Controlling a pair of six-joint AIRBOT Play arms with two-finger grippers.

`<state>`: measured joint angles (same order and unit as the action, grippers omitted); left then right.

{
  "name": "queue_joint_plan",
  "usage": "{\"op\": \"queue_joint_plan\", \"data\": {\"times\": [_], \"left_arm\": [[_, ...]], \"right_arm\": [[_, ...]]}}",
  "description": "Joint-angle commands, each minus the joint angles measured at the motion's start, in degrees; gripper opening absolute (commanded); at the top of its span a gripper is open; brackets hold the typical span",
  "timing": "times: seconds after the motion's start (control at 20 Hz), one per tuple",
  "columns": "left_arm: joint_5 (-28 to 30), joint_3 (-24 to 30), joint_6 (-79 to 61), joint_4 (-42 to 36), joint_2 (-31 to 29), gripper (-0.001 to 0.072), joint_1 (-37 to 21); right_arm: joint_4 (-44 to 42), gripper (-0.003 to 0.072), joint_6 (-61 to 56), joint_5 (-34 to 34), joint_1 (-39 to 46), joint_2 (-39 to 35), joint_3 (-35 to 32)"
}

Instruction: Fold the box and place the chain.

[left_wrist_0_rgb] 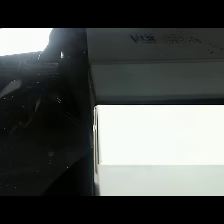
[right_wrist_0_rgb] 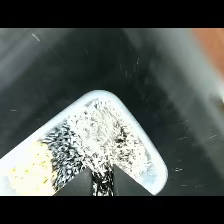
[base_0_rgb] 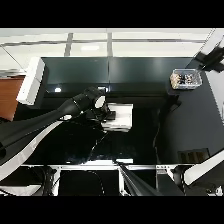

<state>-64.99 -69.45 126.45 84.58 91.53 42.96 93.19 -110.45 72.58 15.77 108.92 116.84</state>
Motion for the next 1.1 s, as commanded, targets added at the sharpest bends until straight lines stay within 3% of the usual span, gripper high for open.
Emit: {"op": "queue_joint_plan", "data": {"times": [0.0,0.5,0.8,1.05], "left_arm": [[0.0,0.0,0.0,0.0,0.0,0.0027,0.0],[0.1,0.0,0.0,0.0,0.0,0.0027,0.0],[0.0,0.0,0.0,0.0,0.0,0.0027,0.0],[0.0,0.0,0.0,0.0,0.0,0.0027,0.0]], "right_arm": [[0.0,0.0008,8.5,-0.2,0.2,-9.8,0.2],[-12.9,0.0004,16.2,4.3,0.2,-33.5,0.2],[-28.7,0.0005,18.7,9.4,0.2,-40.0,0.2],[-38.6,0.0005,21.4,19.1,-3.3,-41.6,0.1]]}}
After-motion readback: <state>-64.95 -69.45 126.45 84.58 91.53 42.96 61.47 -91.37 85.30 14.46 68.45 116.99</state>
